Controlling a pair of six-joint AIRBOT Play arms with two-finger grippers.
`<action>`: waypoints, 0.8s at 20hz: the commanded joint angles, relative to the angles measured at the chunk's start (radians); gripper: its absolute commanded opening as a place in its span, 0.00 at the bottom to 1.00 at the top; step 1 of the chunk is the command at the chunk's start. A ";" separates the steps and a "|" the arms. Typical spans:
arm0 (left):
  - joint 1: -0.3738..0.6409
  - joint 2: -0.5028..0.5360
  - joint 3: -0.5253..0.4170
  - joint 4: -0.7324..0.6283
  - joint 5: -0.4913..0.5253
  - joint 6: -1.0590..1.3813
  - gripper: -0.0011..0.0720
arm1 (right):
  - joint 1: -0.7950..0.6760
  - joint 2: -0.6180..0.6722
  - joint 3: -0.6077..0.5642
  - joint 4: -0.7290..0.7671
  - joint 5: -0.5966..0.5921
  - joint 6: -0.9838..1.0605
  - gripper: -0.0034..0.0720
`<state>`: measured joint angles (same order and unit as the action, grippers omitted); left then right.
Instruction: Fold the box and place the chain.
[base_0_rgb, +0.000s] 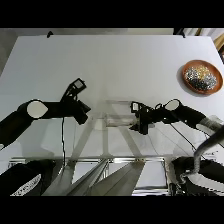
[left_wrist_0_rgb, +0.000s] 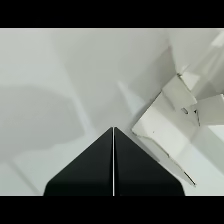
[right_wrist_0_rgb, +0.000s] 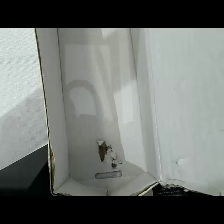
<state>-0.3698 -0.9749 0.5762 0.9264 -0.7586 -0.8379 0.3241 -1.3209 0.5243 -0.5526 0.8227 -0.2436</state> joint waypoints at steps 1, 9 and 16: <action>0.066 -0.018 -0.003 0.032 -0.132 -0.279 0.02 | 0.001 0.001 0.000 0.000 0.000 0.000 0.58; -0.039 -0.293 -0.003 -0.075 -0.122 -0.291 0.02 | 0.001 0.001 0.000 0.000 0.000 0.000 0.58; -0.081 -0.308 -0.002 -0.167 -0.096 -0.283 0.04 | 0.001 0.001 0.000 0.000 0.000 0.000 0.58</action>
<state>-0.4397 -1.2736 0.5739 0.8028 -0.8589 -1.1225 0.3241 -1.3209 0.5243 -0.5529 0.8227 -0.2440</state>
